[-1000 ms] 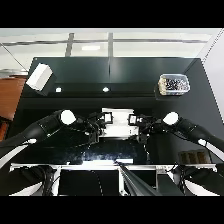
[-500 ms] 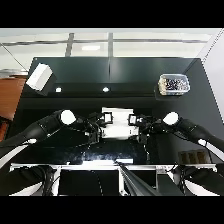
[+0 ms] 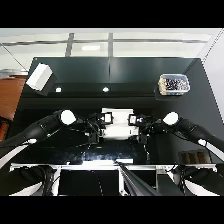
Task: Fold the box and place the chain.
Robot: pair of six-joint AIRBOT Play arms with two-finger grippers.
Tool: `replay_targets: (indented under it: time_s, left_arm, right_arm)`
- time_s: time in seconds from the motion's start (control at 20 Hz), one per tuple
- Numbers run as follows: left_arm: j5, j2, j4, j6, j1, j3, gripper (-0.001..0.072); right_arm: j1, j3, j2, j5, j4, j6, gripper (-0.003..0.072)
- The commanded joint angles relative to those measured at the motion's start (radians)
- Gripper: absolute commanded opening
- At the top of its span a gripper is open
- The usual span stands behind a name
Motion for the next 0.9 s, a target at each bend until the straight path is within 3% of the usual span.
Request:
replay_targets:
  time_s: [0.0,0.05,0.1,0.25,0.3,0.6,0.85]
  left_arm:
    - [0.001,0.000,0.000,0.000,0.000,0.000,0.0343]
    - [0.000,0.000,-0.001,-0.001,0.000,0.000,0.0414]
    - [-0.002,0.000,0.000,-0.001,0.000,0.000,0.0416]
    - [-0.019,0.008,0.008,-0.005,0.009,0.000,0.0061]
    - [-0.027,0.016,0.020,-0.008,0.018,0.000,0.0029]
    - [-0.043,0.147,0.208,-0.193,0.093,0.000,0.0029]
    - [-0.143,0.248,0.214,-0.352,0.234,0.000,0.0029]
  right_arm:
    - [0.000,0.000,0.000,0.000,0.000,0.000,0.0363]
    - [0.000,0.000,0.000,0.000,0.000,0.000,0.0362]
    - [0.000,0.000,0.000,-0.002,0.000,0.000,0.0362]
    - [0.000,0.000,0.000,-0.003,0.000,0.000,0.0362]
    - [0.000,0.000,0.000,-0.003,0.000,0.000,0.0362]
    - [0.000,0.000,0.000,-0.003,0.000,0.000,0.0361]
    - [0.000,0.000,0.000,-0.003,0.000,0.000,0.0361]
